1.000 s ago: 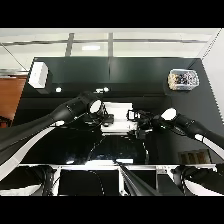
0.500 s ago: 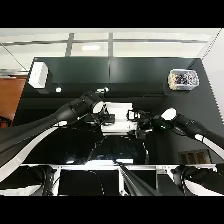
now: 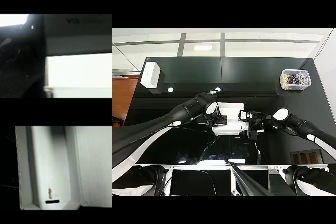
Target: Fold the box and place the chain.
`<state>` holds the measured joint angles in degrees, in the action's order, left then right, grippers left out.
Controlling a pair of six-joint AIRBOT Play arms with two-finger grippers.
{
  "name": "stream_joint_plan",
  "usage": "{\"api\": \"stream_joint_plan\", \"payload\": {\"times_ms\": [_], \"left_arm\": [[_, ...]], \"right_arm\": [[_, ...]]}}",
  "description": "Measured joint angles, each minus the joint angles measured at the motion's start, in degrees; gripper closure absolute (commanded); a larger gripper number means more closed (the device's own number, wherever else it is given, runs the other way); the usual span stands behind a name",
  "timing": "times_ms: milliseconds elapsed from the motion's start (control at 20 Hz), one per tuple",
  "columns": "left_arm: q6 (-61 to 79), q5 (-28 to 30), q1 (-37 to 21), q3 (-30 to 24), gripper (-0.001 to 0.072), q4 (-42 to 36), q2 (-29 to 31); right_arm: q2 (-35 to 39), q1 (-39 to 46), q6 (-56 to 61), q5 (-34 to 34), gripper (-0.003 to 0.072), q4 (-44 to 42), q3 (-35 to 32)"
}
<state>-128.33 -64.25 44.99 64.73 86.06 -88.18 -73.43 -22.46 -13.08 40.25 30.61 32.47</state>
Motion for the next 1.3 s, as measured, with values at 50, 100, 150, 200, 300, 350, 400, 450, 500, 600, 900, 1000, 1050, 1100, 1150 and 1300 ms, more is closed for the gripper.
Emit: {"api": "stream_joint_plan", "payload": {"times_ms": [50,100,150,200,300,350,400,450,500,600,900,1000,1050,1100,1150,1300], "left_arm": [[0.6,0.1,0.0,0.0,0.0684,-0.3,0.0],[1.2,0.2,0.2,0.0,0.0684,-0.4,-0.1],[1.6,0.3,0.2,0.0,0.0678,-0.6,-0.1],[1.9,0.4,0.3,0.0,0.0588,-0.8,-0.1],[3.0,0.6,0.5,0.0,0.0351,-1.2,-0.2],[3.0,0.7,0.5,0.0,0.035,-1.5,-0.1],[3.0,0.7,0.5,0.0,0.0349,-1.5,-0.2],[3.0,0.7,0.5,0.0,0.035,-1.5,-0.1],[3.0,0.7,0.5,0.0,0.035,-1.5,-0.2],[3.1,0.7,0.5,0.2,0.0351,-1.3,-0.2],[3.0,0.8,0.5,1.5,0.0684,-0.3,-0.2],[3.0,0.7,0.5,1.7,0.0684,-0.4,-0.2],[3.0,0.6,0.5,1.7,0.0684,-0.4,-0.3],[3.0,0.6,0.5,1.8,0.0684,-0.4,-0.3],[3.0,0.6,0.5,1.8,0.0684,-0.4,-0.3],[3.3,1.0,0.5,1.9,0.0684,-1.1,-0.3]], "right_arm": [[0.0,0.0,-0.1,-0.1,0.052,0.0,0.0],[0.0,0.0,-0.1,-0.2,0.052,0.0,0.0],[0.0,0.0,-0.1,-0.1,0.052,0.0,0.0],[0.0,0.0,-0.1,-0.2,0.052,0.0,0.0],[0.0,0.0,-0.4,-0.6,0.052,0.1,0.0],[0.0,0.0,-0.4,-0.7,0.052,0.0,0.0],[0.0,0.0,-0.4,-0.7,0.052,0.0,0.0],[0.0,0.0,-0.4,-0.7,0.052,0.0,0.0],[0.0,0.0,-0.4,-0.6,0.052,0.0,0.0],[0.0,0.0,-0.3,-0.6,0.052,0.0,0.0],[0.0,0.0,0.1,-0.6,0.052,-0.1,0.0],[0.0,0.0,0.0,-0.5,0.0519,-0.1,0.0],[0.0,0.0,-0.1,-0.5,0.0518,-0.1,0.0],[0.0,0.0,-0.1,-0.5,0.0466,-0.1,0.0],[0.0,0.0,0.0,-0.5,0.0255,0.0,0.0],[0.1,0.0,2.3,-1.4,0.0022,0.2,0.0]]}}
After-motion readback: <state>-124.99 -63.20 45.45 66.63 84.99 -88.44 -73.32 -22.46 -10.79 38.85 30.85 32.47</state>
